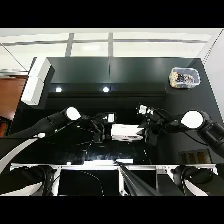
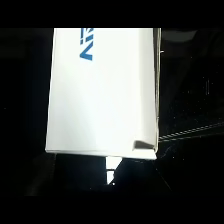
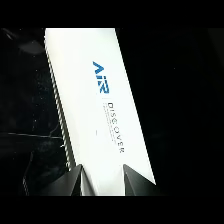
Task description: Fold the box and place the chain.
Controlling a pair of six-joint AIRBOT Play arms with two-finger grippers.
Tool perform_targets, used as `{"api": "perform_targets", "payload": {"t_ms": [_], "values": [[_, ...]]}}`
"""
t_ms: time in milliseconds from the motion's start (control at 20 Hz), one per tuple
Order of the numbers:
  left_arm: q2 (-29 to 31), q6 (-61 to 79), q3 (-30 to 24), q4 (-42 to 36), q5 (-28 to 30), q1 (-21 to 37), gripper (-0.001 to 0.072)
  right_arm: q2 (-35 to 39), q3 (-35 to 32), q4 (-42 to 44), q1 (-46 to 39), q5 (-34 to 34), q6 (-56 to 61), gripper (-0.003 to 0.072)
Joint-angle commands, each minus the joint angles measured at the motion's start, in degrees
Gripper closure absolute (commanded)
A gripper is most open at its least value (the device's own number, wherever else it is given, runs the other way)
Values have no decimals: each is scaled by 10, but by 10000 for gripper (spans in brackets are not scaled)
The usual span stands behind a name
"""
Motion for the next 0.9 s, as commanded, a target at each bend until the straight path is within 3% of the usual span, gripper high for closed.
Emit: {"api": "perform_targets", "payload": {"t_ms": [0, 850], "values": [[0, 0, 0, 0, 0, 0, 380, 0, 0, 1, 2, 4, 4, 386], [0, 0, 0, 0, 0, 0, 380, 0, -12, 7, 3, -11, 6, 386]]}}
